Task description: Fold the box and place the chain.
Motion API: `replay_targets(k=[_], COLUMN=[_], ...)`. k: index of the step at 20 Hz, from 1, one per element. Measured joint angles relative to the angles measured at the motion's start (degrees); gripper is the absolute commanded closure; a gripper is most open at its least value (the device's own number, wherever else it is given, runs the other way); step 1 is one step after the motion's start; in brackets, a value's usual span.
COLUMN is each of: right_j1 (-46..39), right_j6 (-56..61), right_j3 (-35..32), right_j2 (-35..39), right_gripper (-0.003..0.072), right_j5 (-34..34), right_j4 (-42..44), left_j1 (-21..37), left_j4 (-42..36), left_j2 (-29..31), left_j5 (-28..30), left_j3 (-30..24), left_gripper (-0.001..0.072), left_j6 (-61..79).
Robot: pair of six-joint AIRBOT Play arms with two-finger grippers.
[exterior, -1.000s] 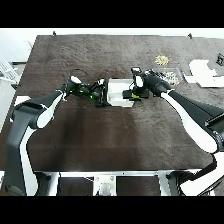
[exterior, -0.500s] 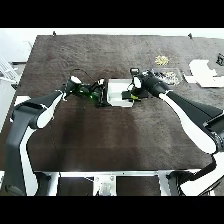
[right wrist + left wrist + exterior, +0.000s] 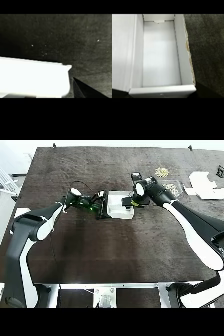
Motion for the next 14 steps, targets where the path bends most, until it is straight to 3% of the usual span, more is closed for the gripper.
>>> replay_targets(k=[8,14], right_j1=[-7.0,-21.2], right_j6=[-10.0,-20.7], right_j3=[0.4,0.9], right_j2=[8.2,7.1], right_gripper=[0.0170,0.0170], right_j5=[0.0,-9.4], right_j4=[-2.3,2.0], left_j1=[0.0,0.0], left_j4=[0.0,0.0], left_j2=[0.0,0.0], left_j5=[0.0,0.0], left_j3=[0.0,0.0], left_gripper=[0.0252,0.0252], left_j6=[0.0,0.0])
